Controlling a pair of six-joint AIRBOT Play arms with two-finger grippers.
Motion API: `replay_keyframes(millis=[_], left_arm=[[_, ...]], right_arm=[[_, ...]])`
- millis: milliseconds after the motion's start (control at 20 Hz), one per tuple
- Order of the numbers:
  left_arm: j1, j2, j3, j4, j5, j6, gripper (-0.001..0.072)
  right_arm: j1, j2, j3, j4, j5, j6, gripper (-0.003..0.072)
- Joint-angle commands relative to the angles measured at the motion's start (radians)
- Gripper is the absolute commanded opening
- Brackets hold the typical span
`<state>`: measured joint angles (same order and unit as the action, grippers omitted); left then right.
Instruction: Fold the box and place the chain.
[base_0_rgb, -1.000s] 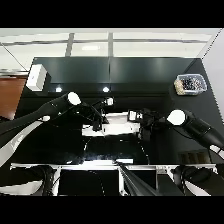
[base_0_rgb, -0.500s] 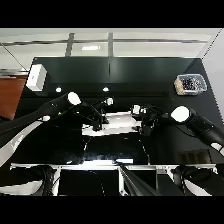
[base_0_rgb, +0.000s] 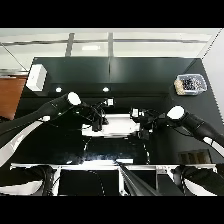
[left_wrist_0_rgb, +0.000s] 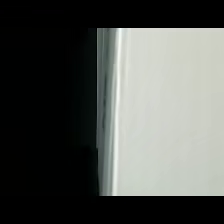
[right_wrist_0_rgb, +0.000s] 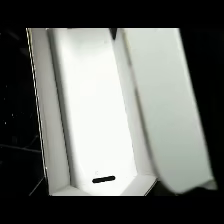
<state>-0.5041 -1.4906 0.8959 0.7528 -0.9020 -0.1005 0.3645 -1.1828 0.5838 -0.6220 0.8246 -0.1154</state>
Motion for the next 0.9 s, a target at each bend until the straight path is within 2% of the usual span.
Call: replay_keyframes(millis=[0,850], left_arm=[[0.001,0.001,0.0,-0.002,0.004,-0.003,0.0025],[0.001,0.001,0.0,-0.002,0.011,-0.003,0.0025]], right_arm=[[0.001,-0.038,-0.005,-0.006,-0.003,-0.084,0.0709],[0.014,-0.105,-0.005,0.04,-0.051,-0.179,0.0708]])
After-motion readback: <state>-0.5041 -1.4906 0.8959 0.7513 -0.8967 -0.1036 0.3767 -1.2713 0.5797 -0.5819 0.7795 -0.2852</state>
